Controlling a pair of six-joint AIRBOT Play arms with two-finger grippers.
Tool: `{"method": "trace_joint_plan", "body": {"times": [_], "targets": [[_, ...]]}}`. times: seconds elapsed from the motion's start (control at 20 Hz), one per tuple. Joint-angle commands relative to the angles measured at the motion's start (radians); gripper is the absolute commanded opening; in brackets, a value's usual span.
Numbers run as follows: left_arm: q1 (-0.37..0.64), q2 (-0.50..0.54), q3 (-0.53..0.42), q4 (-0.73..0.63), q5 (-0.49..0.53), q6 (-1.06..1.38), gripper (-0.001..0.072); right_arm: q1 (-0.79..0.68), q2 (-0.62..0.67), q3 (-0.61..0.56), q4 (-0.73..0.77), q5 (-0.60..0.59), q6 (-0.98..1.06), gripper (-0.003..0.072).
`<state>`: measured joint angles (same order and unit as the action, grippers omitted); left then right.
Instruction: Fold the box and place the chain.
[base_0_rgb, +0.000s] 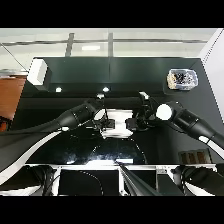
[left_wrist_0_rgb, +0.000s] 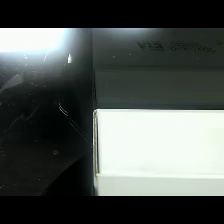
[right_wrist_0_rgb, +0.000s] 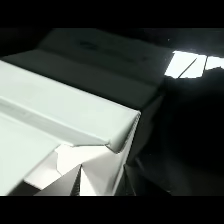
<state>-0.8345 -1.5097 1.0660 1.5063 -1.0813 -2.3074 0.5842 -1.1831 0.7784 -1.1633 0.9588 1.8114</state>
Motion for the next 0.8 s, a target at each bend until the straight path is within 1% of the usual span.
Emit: {"method": "trace_joint_plan", "body": {"times": [0.0,0.15,0.45,0.65,0.75], "targets": [[-0.001,0.0,0.001,0.0,-0.001,0.0,0.0031,0.061,-0.042,0.051,-0.159,0.045,0.144,0.0298],[-0.001,0.0,0.001,0.0,-0.001,0.0,0.0032,0.098,-0.09,0.083,-0.204,0.069,0.214,0.0298],[-0.001,0.0,0.001,0.0,-0.001,0.0,0.0031,0.143,-0.158,0.112,-0.224,0.085,0.293,0.0297],[-0.001,0.0,0.001,0.0,-0.001,0.0,0.0032,0.15,-0.169,0.134,-0.286,0.115,0.334,0.0297],[-0.001,0.0,0.001,0.0,0.0,0.0,0.0032,0.15,-0.175,0.145,-0.289,0.116,0.346,0.0297]]}}
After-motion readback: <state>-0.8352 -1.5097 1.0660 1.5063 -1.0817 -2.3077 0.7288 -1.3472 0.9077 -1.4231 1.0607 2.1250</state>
